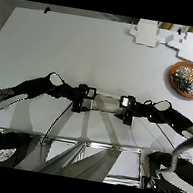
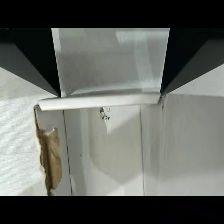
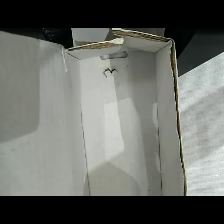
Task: Fold the box and place the chain.
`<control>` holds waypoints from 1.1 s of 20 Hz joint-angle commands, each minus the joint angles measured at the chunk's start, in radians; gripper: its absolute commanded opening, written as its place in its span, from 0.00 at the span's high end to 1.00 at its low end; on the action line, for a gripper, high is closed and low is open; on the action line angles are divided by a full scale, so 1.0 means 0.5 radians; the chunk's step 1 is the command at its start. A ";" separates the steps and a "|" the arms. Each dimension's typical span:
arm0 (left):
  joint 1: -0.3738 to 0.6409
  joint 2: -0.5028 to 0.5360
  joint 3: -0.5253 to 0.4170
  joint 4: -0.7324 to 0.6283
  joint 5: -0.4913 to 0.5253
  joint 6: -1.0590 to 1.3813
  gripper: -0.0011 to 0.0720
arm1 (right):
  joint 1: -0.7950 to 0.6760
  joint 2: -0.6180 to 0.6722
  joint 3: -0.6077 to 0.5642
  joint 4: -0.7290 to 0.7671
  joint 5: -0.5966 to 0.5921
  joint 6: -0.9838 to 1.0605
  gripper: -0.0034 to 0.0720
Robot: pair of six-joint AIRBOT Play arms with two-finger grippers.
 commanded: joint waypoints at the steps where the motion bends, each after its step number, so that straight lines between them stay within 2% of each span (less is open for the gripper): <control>1: -0.005 -0.002 -0.001 -0.043 -0.020 0.032 0.03 | 0.001 0.002 0.000 0.001 0.000 0.001 0.56; 11: 0.000 -0.002 -0.002 -0.037 -0.102 0.029 0.03 | 0.001 0.002 0.000 0.001 0.000 0.001 0.56; 22: -0.054 -0.127 -0.002 -0.311 -0.007 0.094 0.04 | 0.001 0.002 0.000 0.001 -0.001 0.001 0.56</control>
